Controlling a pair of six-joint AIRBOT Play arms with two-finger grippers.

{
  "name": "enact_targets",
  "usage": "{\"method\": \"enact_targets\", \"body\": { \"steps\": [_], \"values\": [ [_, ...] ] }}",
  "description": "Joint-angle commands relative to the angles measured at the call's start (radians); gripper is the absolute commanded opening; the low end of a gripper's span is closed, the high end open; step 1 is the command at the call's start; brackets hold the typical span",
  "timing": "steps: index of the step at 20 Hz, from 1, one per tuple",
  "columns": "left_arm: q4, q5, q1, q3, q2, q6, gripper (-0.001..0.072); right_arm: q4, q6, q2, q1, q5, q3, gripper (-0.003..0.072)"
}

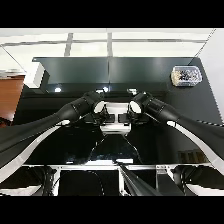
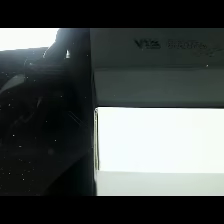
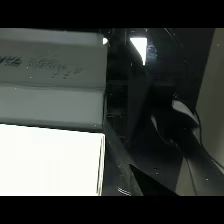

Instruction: Fold the box and place the chain.

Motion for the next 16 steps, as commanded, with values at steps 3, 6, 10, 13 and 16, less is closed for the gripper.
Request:
{"method": "enact_targets", "body": {
  "steps": [3, 6, 10, 13, 16],
  "values": [
    [0.0, 0.0, 0.001, 0.0, 0.0, -0.001, 0.0027, 0.007, 0.002, -0.008, 0.001, -0.004, 0.001, 0.0381],
    [0.0, 0.0, 0.001, 0.0, 0.0, -0.001, 0.0027, 0.007, 0.002, -0.01, 0.001, -0.004, 0.001, 0.038],
    [0.0, 0.0, 0.001, 0.0, 0.0, -0.001, 0.0027, 0.023, 0.001, -0.02, 0.001, -0.002, 0.001, 0.0196],
    [0.0, 0.0, 0.001, 0.0, 0.0, -0.001, 0.0027, 0.019, -0.002, -0.02, 0.001, -0.01, 0.001, 0.0016],
    [0.0, 0.0, 0.001, 0.0, 0.0, -0.001, 0.0027, 0.018, -0.002, -0.019, 0.001, -0.011, 0.001, 0.0016]
  ]
}}
